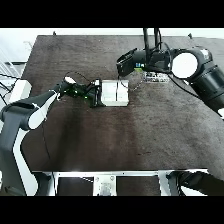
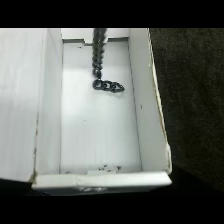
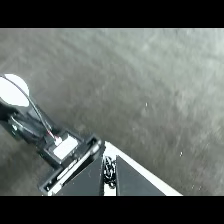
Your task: Fold the box and place the chain.
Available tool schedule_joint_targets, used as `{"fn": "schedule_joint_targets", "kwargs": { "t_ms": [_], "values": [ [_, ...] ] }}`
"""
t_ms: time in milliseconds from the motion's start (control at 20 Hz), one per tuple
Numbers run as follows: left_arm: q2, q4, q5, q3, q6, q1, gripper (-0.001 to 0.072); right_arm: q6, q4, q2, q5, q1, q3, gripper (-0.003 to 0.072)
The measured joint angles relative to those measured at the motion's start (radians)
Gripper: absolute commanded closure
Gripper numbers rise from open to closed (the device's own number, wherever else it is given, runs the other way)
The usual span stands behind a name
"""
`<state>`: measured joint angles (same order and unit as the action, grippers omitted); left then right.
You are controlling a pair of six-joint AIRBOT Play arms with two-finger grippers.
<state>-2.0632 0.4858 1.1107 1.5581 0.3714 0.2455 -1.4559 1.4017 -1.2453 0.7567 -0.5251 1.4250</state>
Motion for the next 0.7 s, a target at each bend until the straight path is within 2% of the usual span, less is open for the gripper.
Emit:
{"fn": "schedule_joint_targets", "kwargs": {
  "t_ms": [200, 400, 450, 500, 550, 700],
  "values": [
    [0.000, 0.000, 0.000, 0.000, 0.000, 0.000, 0.0088, -0.028, -0.008, -0.049, -0.012, -0.002, -0.070, 0.0671],
    [0.000, 0.000, 0.000, 0.000, 0.000, 0.000, 0.0087, -0.047, -0.028, -0.145, -0.084, -0.003, -0.151, 0.0668],
    [0.000, 0.000, 0.000, 0.000, 0.000, 0.000, 0.0087, -0.050, -0.031, -0.172, -0.100, -0.003, -0.163, 0.0560],
    [0.000, 0.000, 0.000, 0.000, 0.000, 0.000, 0.0088, -0.051, -0.033, -0.192, -0.111, -0.003, -0.172, 0.0320],
    [0.000, 0.000, 0.000, 0.000, 0.000, 0.000, 0.0087, -0.051, -0.034, -0.205, -0.122, -0.003, -0.178, 0.0188],
    [0.000, 0.000, 0.000, 0.000, 0.000, 0.000, 0.0088, -0.052, -0.016, -0.198, -0.127, 0.008, -0.187, 0.0191]
  ]
}}
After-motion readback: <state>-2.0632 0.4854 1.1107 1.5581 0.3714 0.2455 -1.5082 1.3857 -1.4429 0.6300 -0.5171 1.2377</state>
